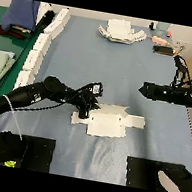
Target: Fold the box.
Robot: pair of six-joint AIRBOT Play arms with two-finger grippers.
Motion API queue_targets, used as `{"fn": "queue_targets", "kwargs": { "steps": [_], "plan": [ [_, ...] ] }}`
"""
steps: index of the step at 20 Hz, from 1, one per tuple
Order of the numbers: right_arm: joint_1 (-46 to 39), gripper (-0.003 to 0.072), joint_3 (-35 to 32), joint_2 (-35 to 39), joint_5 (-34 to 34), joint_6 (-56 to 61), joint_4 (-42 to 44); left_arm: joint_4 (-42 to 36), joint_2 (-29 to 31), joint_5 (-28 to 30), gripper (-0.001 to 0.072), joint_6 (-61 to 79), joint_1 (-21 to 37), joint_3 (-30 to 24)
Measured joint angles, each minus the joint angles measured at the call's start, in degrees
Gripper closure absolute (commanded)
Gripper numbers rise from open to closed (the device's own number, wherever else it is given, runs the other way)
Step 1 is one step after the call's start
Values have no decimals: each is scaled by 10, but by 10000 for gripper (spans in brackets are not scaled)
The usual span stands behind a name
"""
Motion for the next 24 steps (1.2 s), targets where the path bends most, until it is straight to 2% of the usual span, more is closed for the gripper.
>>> {"fn": "queue_targets", "kwargs": {
  "steps": [6,12,19,24],
  "plan": [
    [0,616,0,0,0,1,0,-5,-33,-62,699,12,17,6],
    [0,615,0,0,0,2,0,-5,-49,-68,698,28,24,18],
    [-1,615,0,0,0,2,0,-4,-53,-123,699,1,57,49],
    [-1,615,0,0,-1,2,0,-10,-79,-146,698,-14,82,53]
  ]
}}
